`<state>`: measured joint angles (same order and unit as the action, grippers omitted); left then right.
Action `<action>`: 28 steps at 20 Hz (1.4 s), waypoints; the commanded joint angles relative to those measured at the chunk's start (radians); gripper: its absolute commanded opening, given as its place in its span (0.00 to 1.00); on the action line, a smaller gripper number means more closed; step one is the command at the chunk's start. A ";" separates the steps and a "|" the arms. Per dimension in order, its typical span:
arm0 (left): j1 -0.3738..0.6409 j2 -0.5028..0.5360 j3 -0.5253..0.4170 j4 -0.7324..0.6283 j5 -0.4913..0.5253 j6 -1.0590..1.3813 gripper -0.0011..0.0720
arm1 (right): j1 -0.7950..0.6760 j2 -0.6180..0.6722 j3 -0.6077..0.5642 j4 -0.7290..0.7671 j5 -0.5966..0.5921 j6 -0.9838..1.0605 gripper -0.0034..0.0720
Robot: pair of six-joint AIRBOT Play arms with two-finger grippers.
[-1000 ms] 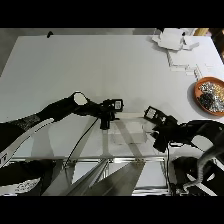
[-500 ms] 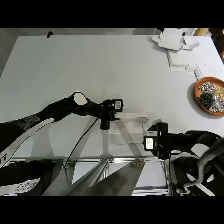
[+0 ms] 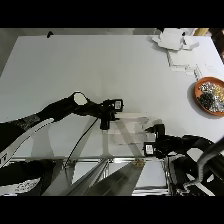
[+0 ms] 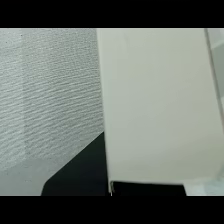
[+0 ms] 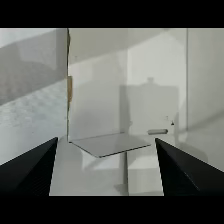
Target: Fold the box and place the chain.
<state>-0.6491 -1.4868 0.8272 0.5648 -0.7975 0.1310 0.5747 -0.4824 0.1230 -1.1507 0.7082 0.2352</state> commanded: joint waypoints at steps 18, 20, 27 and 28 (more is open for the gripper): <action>-0.001 0.000 -0.001 0.000 0.000 0.000 0.03 | -0.267 -0.272 0.245 0.205 0.063 -0.227 0.94; -0.001 0.000 -0.001 0.000 0.000 0.000 0.03 | -0.287 -0.295 0.245 0.262 0.063 -0.291 0.94; -0.001 0.000 -0.001 0.000 0.000 0.000 0.03 | -0.388 -0.412 0.245 0.328 0.134 -0.422 0.94; -0.001 0.000 -0.001 0.000 0.000 0.000 0.03 | -0.393 -0.433 0.245 0.360 0.142 -0.473 0.94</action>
<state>-0.6491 -1.4872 0.8268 0.5644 -0.7986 0.1307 0.2104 -0.8684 0.3672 -0.8536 0.8108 -0.1291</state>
